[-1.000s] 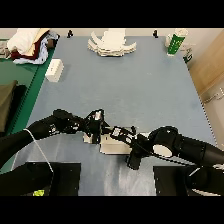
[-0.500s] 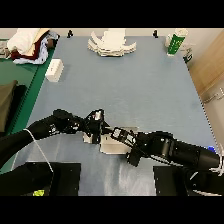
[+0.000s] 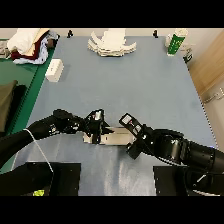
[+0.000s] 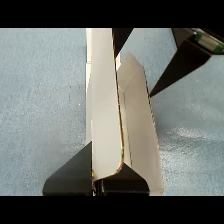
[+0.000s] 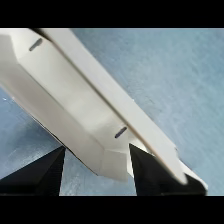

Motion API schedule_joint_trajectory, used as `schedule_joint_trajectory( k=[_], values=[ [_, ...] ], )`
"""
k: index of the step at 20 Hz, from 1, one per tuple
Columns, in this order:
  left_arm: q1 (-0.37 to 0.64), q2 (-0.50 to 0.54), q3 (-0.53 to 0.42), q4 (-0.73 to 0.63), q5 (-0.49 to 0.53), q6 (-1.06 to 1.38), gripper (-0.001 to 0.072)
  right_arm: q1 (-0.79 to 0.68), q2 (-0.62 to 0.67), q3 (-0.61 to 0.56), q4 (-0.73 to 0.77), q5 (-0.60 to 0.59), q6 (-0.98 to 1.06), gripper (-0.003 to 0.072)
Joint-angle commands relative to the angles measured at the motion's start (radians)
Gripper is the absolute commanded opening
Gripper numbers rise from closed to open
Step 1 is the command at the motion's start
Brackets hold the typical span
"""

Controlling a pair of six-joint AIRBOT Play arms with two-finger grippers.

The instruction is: Fold the box.

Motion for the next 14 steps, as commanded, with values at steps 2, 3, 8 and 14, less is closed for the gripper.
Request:
schedule_joint_trajectory(
  k=[2,3,8,14],
  values=[
    [0.0,0.001,0.001,0.0,0.0,0.0,0.0015,-0.004,0.01,0.004,-0.064,0.042,0.079,0.0637],
    [0.0,0.001,0.001,0.0,0.0,0.0,0.0015,-0.004,0.01,0.01,-0.075,0.054,0.078,0.068],
    [0.0,0.001,0.001,0.0,0.0,0.0,0.0015,-0.031,0.01,0.015,-0.096,0.059,0.05,0.068],
    [0.0,0.001,0.001,0.0,0.0,0.0,0.0015,-0.159,0.01,-0.023,0.027,-0.1,-0.34,0.068]
  ],
)
